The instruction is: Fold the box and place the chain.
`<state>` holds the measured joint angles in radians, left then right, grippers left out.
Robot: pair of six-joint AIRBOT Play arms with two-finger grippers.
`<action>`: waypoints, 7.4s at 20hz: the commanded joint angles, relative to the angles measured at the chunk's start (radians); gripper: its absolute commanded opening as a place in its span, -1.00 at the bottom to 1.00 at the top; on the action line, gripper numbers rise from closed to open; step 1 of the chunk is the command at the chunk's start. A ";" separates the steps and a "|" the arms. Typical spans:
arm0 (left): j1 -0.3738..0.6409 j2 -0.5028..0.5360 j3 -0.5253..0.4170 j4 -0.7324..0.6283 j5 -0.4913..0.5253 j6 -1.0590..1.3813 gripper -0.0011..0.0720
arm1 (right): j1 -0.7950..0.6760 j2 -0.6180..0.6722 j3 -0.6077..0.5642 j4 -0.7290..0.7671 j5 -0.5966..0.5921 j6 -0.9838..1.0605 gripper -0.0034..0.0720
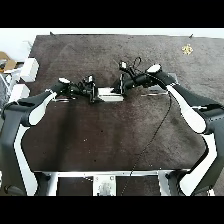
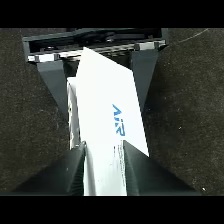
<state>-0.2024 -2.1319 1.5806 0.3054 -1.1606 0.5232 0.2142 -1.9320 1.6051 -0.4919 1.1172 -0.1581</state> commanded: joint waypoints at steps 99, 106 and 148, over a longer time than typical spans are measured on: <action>0.277 0.350 -0.216 -0.069 1.117 -0.840 -0.95 | -0.030 1.838 -1.637 0.346 -1.152 0.208 -0.90; 0.349 0.322 -0.217 -0.069 1.102 -0.885 -0.95 | -0.030 1.838 -1.638 0.346 -1.152 0.208 -0.90; 0.364 0.542 -0.127 0.084 0.958 -0.813 0.86 | -0.029 1.838 -1.640 0.361 -1.080 0.208 -0.90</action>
<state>0.1616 -1.7023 1.4517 0.3904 -0.1062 -0.2802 0.1844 -0.0940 -0.0338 -0.1246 0.0360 0.0490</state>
